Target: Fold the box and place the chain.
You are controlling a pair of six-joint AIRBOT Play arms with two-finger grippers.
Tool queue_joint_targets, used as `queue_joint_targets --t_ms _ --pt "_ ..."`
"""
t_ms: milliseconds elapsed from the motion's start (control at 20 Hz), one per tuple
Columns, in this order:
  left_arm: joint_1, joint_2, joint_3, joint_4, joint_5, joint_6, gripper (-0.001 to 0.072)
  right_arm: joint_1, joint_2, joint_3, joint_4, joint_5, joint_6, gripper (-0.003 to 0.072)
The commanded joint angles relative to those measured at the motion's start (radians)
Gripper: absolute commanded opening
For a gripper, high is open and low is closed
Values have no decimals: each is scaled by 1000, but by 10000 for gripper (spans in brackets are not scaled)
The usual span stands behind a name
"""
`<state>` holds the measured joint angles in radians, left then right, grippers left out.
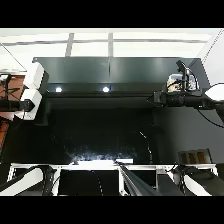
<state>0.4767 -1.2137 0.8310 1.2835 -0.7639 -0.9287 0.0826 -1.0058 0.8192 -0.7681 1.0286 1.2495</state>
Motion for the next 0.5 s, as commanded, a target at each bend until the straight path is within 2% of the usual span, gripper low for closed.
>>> queue_joint_targets --t_ms 0,150,300,450 --pt "18 -93 95 -11 50 70 294 0 0 0 -4 -1 16 23" --pt "46 -128 157 -51 38 139 294 0 0 0 -4 -1 27 23" --pt "117 -136 161 -154 22 243 294 0 0 0 -5 -4 39 22" --pt "134 -164 161 -237 -32 376 294 0 0 0 -5 -26 53 23"
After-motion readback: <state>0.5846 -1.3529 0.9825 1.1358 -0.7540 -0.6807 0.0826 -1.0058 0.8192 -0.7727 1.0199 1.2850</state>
